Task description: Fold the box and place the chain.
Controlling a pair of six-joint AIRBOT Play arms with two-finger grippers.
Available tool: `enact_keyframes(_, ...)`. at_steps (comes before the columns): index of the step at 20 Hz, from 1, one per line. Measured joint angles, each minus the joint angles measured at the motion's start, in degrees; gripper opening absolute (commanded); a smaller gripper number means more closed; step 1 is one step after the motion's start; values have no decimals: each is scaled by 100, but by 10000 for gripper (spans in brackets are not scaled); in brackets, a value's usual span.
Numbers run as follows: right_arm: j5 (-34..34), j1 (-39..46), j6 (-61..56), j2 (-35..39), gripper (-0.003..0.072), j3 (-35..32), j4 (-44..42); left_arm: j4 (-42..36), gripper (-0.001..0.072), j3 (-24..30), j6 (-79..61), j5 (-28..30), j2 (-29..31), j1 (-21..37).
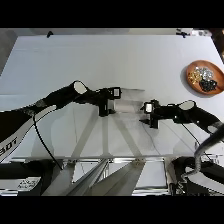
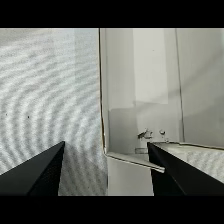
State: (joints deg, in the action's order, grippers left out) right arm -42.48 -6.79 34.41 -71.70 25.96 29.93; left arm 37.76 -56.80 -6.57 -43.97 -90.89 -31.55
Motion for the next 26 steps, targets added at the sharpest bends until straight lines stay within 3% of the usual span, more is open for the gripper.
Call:
enact_keyframes(3, 0, 0, 0, 0, 567, 0, 2, -120, 665, 0, -229, -46, -4, 0)
enact_keyframes(5, 0, 0, 0, 0, 567, 0, 0, -162, 411, 0, -304, -94, -4, 0)
enact_keyframes(6, 0, 2, -2, 0, 567, 0, 2, -173, 370, 0, -334, -155, -4, 0)
enact_keyframes(8, 0, 0, -2, 0, 567, 0, 0, -179, 375, 0, -356, -258, -4, 0)
enact_keyframes(9, 0, 0, -2, 0, 567, 0, 0, -177, 417, 0, -358, -321, -4, 2)
enact_keyframes(11, -2, 0, -2, 0, 567, 0, 0, -146, 573, -2, -350, -417, -4, 2)
enact_keyframes(13, -2, 0, -2, 0, 567, 0, 0, -103, 580, -2, -238, -522, -4, 0)
enact_keyframes(14, -2, 0, 0, 0, 567, 0, 0, -90, 667, -2, -146, -538, -4, -9)
enact_keyframes(15, -2, 0, 0, 0, 567, 0, 2, -79, 697, 0, -48, -581, -4, -20)
enact_keyframes(26, 0, 0, 0, 0, 567, 0, 0, -68, 689, 0, 492, -505, -79, -66)
